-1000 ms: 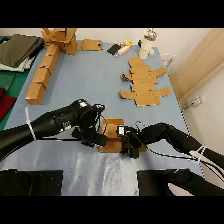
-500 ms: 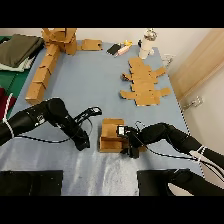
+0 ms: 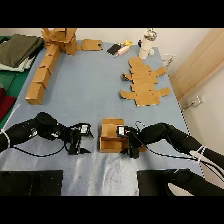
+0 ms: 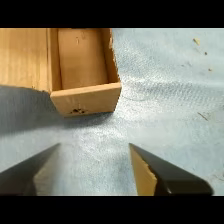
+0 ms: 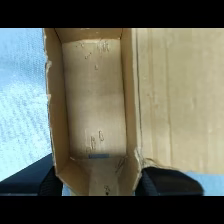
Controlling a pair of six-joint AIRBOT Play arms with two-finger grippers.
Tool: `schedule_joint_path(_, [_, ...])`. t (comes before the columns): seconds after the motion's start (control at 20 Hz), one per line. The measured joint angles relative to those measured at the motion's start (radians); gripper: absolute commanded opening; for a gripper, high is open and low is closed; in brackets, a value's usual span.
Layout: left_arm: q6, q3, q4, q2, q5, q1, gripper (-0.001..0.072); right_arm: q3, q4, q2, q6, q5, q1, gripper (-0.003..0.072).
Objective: Fold the box.
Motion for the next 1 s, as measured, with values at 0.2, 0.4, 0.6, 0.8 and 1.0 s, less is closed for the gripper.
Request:
schedule_joint_path(0.2, [0.082, -0.018, -0.058, 0.001, 0.058, -0.051, 0.0719, 0.0, 0.0, 0.0, 0.0, 0.0, 0.0, 0.0498])
schedule_joint_path(0.4, [0.008, -0.017, -0.085, 0.001, 0.174, -0.124, 0.0719, 0.0, 0.0, 0.0, 0.0, 0.0, 0.0, 0.0498])
schedule_joint_path(0.6, [-0.064, -0.016, -0.095, 0.001, 0.246, -0.159, 0.0719, 0.0, 0.0, 0.0, 0.0, 0.0, 0.0, 0.0498])
schedule_joint_path(0.8, [-0.1, -0.01, -0.095, -0.003, 0.271, -0.197, 0.0719, 0.0, 0.0, 0.0, 0.0, 0.0, 0.0, 0.0498])
schedule_joint_path(1.0, [-0.167, 0.008, -0.092, -0.019, 0.292, -0.235, 0.0719, 0.0, -0.001, 0.0, 0.0, 0.0, 0.0, 0.0498])
